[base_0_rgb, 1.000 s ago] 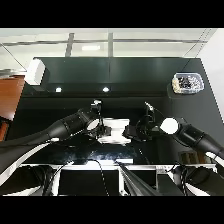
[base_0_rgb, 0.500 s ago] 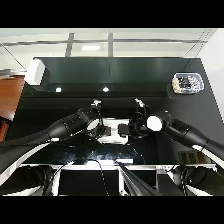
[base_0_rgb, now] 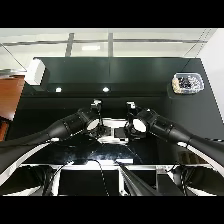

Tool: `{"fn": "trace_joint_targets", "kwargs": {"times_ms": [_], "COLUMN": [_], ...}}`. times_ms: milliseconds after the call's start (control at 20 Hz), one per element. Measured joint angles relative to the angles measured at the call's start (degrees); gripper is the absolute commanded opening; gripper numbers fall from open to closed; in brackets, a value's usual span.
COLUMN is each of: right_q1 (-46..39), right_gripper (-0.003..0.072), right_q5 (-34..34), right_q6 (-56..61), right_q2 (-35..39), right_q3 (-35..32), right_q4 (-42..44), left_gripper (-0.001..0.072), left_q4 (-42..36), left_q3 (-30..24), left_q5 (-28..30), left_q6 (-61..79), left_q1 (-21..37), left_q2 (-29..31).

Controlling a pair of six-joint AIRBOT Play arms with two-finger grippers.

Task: Fold the box and place the chain.

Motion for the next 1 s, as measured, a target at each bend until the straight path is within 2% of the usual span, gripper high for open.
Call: {"fn": "trace_joint_targets", "kwargs": {"times_ms": [150, 200, 300, 1000], "right_q1": [0.35, 0.42, 0.5, 0.59], "right_gripper": [0.0353, 0.0256, 0.0217, 0.0217], "right_q5": [0.48, 0.66, 1.16, 1.2], "right_q6": [1.14, 1.44, 2.12, 2.86], "right_q2": [-0.85, -1.16, -1.66, -4.11], "right_q3": [0.87, 1.14, 1.49, 1.86], "right_q4": [-1.2, -1.53, -2.08, -2.71], "left_gripper": [0.0027, 0.0027, 0.0027, 0.0027], "left_q4": [0.0, 0.0, 0.0, -0.02], "left_q3": [0.0, 0.0, -0.02, -0.02], "left_q5": [0.09, 0.11, 0.15, 0.33], "left_q6": [-0.02, -0.02, -0.02, -0.07], "left_q1": [0.0, 0.0, 0.0, 0.0], "left_q2": [0.0, 0.0, 0.0, 0.0]}}
